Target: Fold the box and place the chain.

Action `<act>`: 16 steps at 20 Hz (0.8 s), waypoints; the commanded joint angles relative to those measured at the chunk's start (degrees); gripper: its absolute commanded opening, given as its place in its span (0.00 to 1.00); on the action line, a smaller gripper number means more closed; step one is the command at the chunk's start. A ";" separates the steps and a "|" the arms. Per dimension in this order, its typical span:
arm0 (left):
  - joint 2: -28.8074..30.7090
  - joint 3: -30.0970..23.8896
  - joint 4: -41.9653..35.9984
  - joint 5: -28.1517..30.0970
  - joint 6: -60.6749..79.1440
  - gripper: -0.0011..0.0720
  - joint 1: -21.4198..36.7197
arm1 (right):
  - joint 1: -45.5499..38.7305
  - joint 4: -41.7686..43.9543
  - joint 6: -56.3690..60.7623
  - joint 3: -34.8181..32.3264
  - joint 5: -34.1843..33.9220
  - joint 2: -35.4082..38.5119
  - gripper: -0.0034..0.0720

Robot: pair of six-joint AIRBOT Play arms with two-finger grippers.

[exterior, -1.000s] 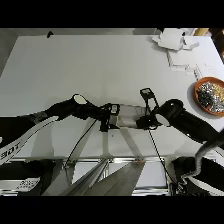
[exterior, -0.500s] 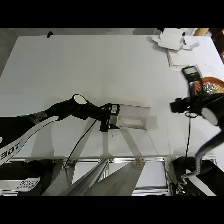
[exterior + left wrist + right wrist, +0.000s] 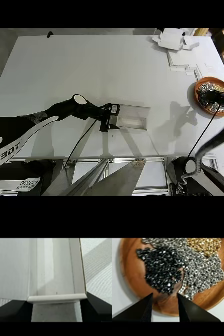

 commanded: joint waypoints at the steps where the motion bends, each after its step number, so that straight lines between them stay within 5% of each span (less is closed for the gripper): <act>1: -0.02 0.00 0.02 0.00 0.00 0.39 0.02 | -3.48 1.90 -0.57 0.02 -6.16 -5.86 0.49; 16: -0.02 0.00 0.02 0.00 0.00 0.39 0.02 | -3.48 13.20 -9.25 0.02 -9.53 -9.84 0.43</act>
